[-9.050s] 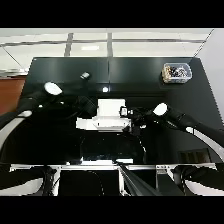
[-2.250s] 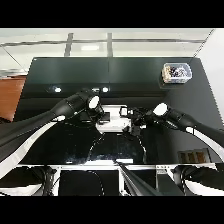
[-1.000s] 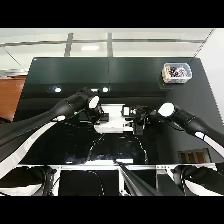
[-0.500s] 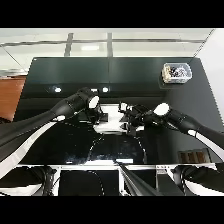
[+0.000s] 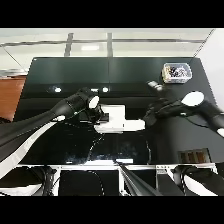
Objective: Fold the box and place the chain.
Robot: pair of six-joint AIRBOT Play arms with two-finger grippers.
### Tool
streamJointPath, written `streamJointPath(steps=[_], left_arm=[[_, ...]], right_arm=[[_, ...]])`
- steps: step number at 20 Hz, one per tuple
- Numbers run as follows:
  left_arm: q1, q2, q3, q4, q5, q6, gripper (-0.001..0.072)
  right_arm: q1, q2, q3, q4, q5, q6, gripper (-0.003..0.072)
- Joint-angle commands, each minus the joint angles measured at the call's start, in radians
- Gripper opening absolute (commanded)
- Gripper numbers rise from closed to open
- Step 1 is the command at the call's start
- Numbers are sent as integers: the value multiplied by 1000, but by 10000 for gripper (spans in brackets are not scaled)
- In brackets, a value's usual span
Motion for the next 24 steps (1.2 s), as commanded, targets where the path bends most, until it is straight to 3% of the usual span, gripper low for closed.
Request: streamJointPath(steps=[1,3,5,7,10,13,14,15,16,17,20,21,23,24], left_arm=[[1,-1,1,2,-4,2,28],[1,-1,1,2,-5,2,28],[0,-1,1,1,-7,2,28],[0,-1,1,1,-9,2,28],[0,-1,1,2,-8,2,28],[0,-1,1,2,-9,2,28],[0,-1,1,2,-9,2,28],[1,-1,1,2,-9,2,28],[1,-1,1,2,-9,2,28],[0,-1,1,1,-9,2,28],[0,-1,1,2,-9,2,28],[0,-1,1,1,-9,2,28],[1,-1,1,2,-9,2,28],[1,-1,1,1,-9,2,28]], right_arm=[[-266,25,-50,-56,108,307,19],[-345,-24,-142,16,2,391,19],[-319,-113,-188,80,-22,371,19],[-214,-208,-189,129,-26,345,19],[-43,-311,-178,323,-73,239,20],[51,-325,-103,357,-82,196,22],[57,-324,-68,355,-53,191,67],[57,-325,-29,352,-16,190,302],[57,-324,7,339,22,186,585],[57,-324,42,332,61,175,635],[82,-325,101,327,97,197,632],[101,-325,112,327,93,212,556],[141,-324,127,315,77,254,528],[159,-325,136,298,72,270,458]])
